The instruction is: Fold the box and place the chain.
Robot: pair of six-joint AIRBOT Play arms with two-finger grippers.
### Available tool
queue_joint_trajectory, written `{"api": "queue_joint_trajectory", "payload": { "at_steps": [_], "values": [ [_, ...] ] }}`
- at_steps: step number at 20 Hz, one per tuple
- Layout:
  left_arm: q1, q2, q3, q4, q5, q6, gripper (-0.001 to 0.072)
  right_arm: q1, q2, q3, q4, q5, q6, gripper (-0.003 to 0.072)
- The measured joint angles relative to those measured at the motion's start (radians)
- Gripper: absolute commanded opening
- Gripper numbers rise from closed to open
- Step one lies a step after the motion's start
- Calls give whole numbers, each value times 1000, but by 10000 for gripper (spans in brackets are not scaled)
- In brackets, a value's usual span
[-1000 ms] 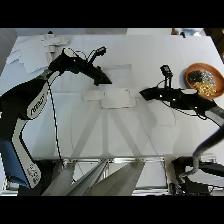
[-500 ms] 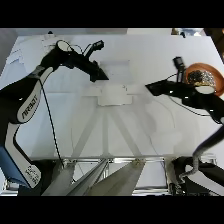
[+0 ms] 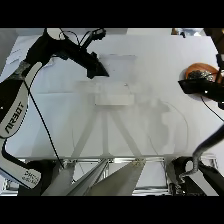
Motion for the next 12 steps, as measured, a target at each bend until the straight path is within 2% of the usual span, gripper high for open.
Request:
{"api": "queue_joint_trajectory", "payload": {
  "at_steps": [3,5,7,8,10,12],
  "values": [
    [-48,78,-27,28,-6,-15,-1,-71,9,0,-37,21,16,458],
    [-64,140,-89,44,26,-14,1,-101,11,0,-50,28,23,456],
    [-68,191,-182,46,91,8,3,-119,13,0,-58,30,26,439],
    [-68,204,-230,42,127,27,3,-125,13,0,-62,31,27,403],
    [-66,210,-323,20,205,78,6,-131,14,0,-66,32,30,397],
    [-66,184,-377,3,272,124,6,-135,14,0,-69,33,30,397]
  ]
}}
